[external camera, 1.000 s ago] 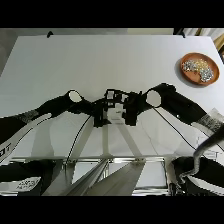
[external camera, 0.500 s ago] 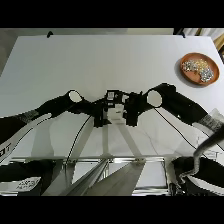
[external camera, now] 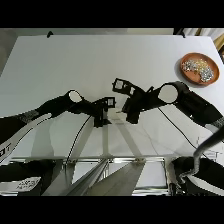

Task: Fold the box and place the chain.

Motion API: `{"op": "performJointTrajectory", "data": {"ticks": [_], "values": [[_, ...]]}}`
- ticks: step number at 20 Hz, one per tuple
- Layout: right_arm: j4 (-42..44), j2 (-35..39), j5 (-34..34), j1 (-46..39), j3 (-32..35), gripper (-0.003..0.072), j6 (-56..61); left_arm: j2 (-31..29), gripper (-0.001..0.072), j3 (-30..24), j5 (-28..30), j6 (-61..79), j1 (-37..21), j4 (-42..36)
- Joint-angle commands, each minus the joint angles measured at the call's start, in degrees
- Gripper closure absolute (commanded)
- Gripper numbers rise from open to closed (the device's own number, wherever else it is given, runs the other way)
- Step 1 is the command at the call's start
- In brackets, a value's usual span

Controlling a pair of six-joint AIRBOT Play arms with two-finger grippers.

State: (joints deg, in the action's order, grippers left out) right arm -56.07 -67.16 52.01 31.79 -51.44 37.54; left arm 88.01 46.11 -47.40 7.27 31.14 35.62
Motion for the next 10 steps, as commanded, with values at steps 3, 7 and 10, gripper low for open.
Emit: {"op": "performJointTrajectory", "data": {"ticks": [3, 7, 10], "values": [[23.8, 0.4, -13.0, -2.8, 10.9, 0.0671, -10.6, 0.0, 0.0698, 0.0, 0.0, 0.0, 0.0, 0.0], [29.1, 0.3, -13.2, -2.8, 15.6, 0.0671, -14.1, 0.0, 0.0698, 0.0, 0.0, 0.0, 0.0, 0.0], [29.1, 0.4, -12.4, -2.8, 16.0, 0.0671, -14.1, 0.0, 0.0698, 0.0, 0.0, 0.0, 0.0, 0.0]]}}
